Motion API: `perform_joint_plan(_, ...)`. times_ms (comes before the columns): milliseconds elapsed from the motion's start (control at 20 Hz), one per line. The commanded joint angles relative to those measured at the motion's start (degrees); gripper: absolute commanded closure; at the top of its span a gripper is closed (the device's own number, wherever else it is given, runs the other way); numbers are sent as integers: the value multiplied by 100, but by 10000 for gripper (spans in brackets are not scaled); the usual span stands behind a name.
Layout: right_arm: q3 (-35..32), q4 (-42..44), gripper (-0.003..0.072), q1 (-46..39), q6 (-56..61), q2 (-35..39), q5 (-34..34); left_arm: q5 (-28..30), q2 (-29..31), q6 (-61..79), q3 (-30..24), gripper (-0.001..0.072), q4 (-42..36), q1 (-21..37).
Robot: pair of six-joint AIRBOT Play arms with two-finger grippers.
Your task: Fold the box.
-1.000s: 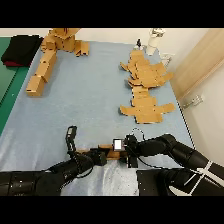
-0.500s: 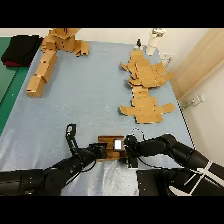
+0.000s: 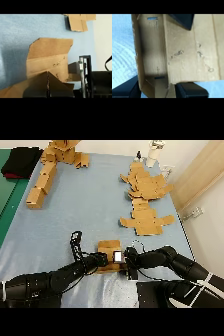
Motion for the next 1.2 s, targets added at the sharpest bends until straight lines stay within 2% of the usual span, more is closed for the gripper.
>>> perform_joint_plan(0,2,0,205,4,-2,4,-57,-173,-9,269,85,698,2,221)
perform_joint_plan(50,2,0,128,2,0,4,-72,-275,-9,313,87,698,0,315)
perform_joint_plan(300,2,0,138,2,-2,4,-90,-1270,-15,765,90,698,0,1001)
perform_joint_plan(450,2,-2,138,2,-2,4,-79,-1639,-15,870,96,699,4,1331)
perform_joint_plan(650,0,-2,138,2,-2,-2,0,-1744,-83,890,96,698,2,1342)
perform_joint_plan(700,0,-2,173,2,0,-2,-2,-1770,-149,887,96,699,2,1344)
perform_joint_plan(850,-9,-2,178,2,-2,-7,4,-2041,-387,903,96,699,7,1360)
perform_joint_plan(1150,-9,-46,179,2,63,-116,4,-1996,-400,994,118,699,4,1397)
